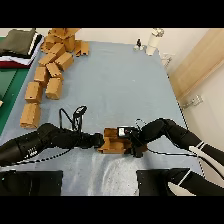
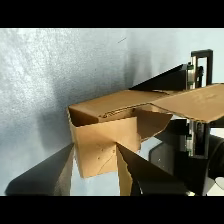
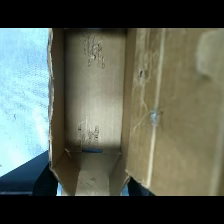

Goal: Fold the box.

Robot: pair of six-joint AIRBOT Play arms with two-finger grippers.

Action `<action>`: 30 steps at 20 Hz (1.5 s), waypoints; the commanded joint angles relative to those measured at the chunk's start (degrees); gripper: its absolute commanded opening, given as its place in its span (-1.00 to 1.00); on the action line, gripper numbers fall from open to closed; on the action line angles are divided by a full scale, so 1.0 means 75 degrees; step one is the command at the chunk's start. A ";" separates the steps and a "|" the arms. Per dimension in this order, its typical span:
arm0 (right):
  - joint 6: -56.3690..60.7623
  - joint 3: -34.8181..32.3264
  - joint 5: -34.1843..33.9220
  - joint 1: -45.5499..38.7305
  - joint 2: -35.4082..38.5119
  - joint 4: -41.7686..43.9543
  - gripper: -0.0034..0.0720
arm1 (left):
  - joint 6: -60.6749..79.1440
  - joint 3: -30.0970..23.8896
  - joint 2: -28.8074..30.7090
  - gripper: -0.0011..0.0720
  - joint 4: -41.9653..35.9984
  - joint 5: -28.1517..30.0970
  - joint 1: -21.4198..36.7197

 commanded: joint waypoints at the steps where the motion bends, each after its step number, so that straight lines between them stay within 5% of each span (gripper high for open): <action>1: 0.0000 0.0000 0.0000 0.0006 -0.0006 0.0000 0.42 | 0.0017 0.0009 -0.0020 0.18 0.0032 -0.0358 -0.0064; 8: 0.0000 0.0000 0.0000 0.0006 -0.0006 0.0000 0.42 | 0.0015 0.0009 -0.0047 0.20 0.0032 -0.0606 -0.0070; 14: 0.0000 0.0000 0.0000 0.0006 -0.0006 0.0000 0.42 | -0.0213 0.0268 -0.0050 0.21 0.0233 -0.0029 -0.0149; 30: 0.0000 0.0000 0.0000 0.0006 -0.0006 0.0000 0.42 | -0.2270 0.2090 -0.1626 0.21 0.3037 0.1405 -0.1218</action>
